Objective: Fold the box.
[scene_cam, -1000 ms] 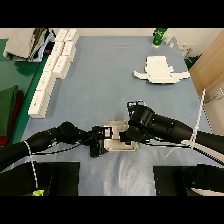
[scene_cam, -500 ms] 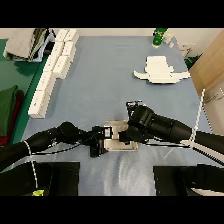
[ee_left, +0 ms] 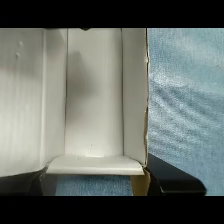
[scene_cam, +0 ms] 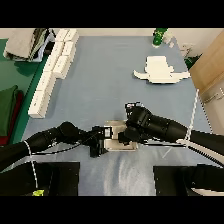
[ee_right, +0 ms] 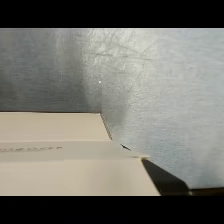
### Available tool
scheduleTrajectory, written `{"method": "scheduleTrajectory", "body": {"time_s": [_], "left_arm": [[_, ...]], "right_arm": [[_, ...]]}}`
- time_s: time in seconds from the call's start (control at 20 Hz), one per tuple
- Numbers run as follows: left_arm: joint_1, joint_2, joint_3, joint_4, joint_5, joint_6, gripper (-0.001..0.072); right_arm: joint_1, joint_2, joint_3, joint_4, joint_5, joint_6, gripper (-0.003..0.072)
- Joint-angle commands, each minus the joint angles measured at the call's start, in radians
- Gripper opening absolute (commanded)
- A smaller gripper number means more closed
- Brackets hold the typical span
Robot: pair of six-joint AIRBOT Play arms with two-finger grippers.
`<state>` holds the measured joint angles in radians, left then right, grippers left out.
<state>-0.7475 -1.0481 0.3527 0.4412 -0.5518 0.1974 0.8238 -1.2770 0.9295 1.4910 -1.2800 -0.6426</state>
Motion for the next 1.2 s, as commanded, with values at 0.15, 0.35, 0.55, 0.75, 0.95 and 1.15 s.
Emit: {"method": "scheduleTrajectory", "body": {"time_s": [0.15,0.35,0.55,0.75,0.95,1.15], "left_arm": [[0.0,0.001,0.0,0.0,0.0,0.0,0.0603],[0.0,0.001,0.0,0.0,0.0,0.0,0.0603],[0.0,0.001,0.0,0.0,0.0,0.0,0.0603],[0.0,0.001,0.0,0.0,0.0,0.0,0.0603],[0.0,0.001,0.0,0.0,0.0,0.0,0.0603],[0.0,0.001,0.0,0.0,0.0,0.0,0.0603]], "right_arm": [[0.0,0.0,0.0,0.035,0.014,-0.032,0.0477],[0.0,0.0,0.0,0.035,0.014,-0.033,0.0477],[0.0,0.007,0.0,0.044,-0.001,-0.051,0.0477],[-0.001,0.082,0.01,0.027,-0.015,-0.055,0.0477],[-0.009,0.18,0.01,-0.048,-0.055,-0.056,0.0477],[-0.05,0.261,0.01,-0.129,-0.177,-0.104,0.0351]]}}
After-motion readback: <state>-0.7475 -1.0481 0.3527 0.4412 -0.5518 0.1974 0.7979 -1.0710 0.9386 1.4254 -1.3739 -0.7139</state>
